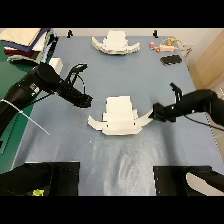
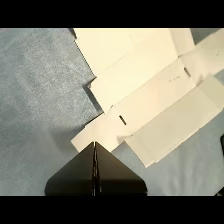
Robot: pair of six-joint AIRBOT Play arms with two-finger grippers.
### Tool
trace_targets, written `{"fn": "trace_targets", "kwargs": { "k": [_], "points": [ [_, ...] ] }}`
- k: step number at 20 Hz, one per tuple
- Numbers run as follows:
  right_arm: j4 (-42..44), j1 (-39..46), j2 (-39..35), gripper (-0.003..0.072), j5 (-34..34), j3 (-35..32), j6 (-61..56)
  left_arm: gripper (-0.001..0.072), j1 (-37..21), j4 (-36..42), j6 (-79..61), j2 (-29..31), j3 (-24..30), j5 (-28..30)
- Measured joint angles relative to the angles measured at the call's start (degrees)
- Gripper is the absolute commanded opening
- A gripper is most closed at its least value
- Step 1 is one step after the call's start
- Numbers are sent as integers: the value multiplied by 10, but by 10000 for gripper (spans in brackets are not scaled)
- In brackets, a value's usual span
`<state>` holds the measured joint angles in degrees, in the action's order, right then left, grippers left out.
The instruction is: Fold the box.
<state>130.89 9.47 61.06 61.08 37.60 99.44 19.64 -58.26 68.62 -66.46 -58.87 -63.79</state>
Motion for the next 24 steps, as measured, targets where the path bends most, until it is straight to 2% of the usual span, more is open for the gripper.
{"fn": "trace_targets", "kwargs": {
  "k": [1,5,11,12,13,15,17,22,24],
  "points": [
    [-1,-8,-18,296,-10,-24,0,13,0,0,0,0,0,5],
    [-10,-22,-45,296,-25,-65,-5,13,0,0,0,0,0,16],
    [-12,-26,1,277,-15,-42,25,13,0,0,0,0,0,22],
    [-7,-27,14,260,-9,-34,33,13,0,0,0,0,0,22],
    [-4,-30,27,160,0,-24,43,14,0,0,0,0,0,23],
    [2,-35,50,138,11,-6,59,13,0,1,0,0,0,23],
    [4,-42,67,2,19,9,72,14,0,7,0,0,0,23],
    [13,-77,74,1,17,18,116,21,0,68,3,0,0,18],
    [15,-101,54,1,11,3,130,448,-4,83,2,0,0,14]
  ]
}}
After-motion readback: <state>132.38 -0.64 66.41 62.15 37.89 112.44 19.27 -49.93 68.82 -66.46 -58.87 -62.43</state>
